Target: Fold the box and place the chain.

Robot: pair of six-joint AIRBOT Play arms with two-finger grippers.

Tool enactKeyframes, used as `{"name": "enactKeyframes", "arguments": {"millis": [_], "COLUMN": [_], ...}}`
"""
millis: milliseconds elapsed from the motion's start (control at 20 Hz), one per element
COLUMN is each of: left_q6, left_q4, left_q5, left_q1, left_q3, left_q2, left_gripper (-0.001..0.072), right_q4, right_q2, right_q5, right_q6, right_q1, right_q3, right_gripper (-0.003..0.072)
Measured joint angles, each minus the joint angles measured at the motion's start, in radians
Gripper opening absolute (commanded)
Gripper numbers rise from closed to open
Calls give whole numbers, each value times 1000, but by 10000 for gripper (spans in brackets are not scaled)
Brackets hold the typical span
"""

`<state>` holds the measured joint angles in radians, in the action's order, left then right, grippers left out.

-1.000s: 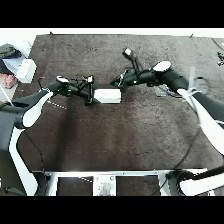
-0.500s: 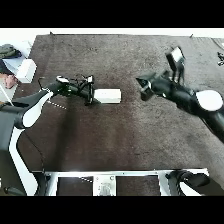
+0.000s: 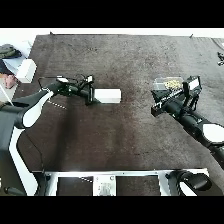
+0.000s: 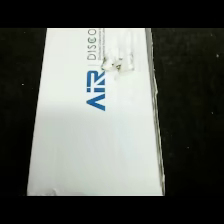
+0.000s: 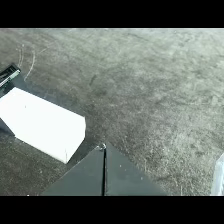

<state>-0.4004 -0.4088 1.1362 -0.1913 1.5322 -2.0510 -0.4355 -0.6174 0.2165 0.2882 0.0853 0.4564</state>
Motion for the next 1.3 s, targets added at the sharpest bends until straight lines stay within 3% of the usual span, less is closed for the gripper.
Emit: {"name": "enactKeyframes", "arguments": {"millis": [150,300,600,950,1150,1300], "left_q6": [114,222,476,759,897,941], "left_q4": [34,55,-26,-279,-407,-468], "left_q5": [-25,-82,-128,-222,-236,-235], "left_q1": [25,83,315,641,819,898], "left_q3": [23,32,-2,-304,-500,-605], "left_q2": [61,190,519,895,972,977], "left_gripper": [4,3,3,3,3,3], "right_q4": [-1,-1,-2,-2,-3,-5], "right_q2": [7,10,11,11,11,11], "right_q5": [-7,-11,-14,-15,-15,-15], "right_q6": [2,3,4,4,4,4], "right_q1": [0,0,0,0,0,0], "right_q3": [-9,-13,-14,-14,-15,-17], "right_gripper": [-12,-12,-12,-11,-11,-12]}}
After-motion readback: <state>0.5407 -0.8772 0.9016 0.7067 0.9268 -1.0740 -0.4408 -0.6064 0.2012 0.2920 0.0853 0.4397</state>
